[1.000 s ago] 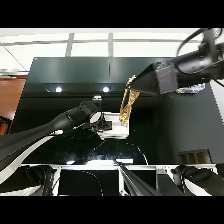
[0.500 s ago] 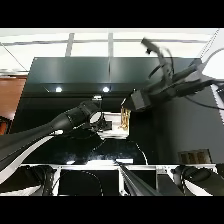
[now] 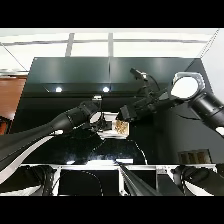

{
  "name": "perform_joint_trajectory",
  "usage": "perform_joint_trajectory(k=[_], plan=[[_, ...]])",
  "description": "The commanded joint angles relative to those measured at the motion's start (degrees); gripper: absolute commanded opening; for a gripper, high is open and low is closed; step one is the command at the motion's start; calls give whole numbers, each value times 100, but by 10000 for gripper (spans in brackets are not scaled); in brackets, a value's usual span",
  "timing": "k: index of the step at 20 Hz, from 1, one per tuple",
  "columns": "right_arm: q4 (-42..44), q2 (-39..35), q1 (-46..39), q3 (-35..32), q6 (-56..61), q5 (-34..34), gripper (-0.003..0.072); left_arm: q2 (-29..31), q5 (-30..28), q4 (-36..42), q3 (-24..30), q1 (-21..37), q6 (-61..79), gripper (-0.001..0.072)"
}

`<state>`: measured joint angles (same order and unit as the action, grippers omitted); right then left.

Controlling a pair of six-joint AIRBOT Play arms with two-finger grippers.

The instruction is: Fold the box and place the chain.

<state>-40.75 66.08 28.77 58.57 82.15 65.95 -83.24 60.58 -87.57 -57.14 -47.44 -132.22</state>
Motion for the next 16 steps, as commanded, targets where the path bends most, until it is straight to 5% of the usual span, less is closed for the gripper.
perform_joint_trajectory(k=[1,6,11,16], plan=[[-125,140,63,-118,175,-308,227,0,-4,0,-4,4,0,27],[-708,-426,-901,-116,184,535,267,0,-11,0,-4,4,0,27],[-2837,-1453,-1484,-133,535,892,266,0,-11,-2,-4,4,0,27],[-2809,-1580,-1314,-258,549,651,266,-4,-50,-4,-4,4,0,27]])
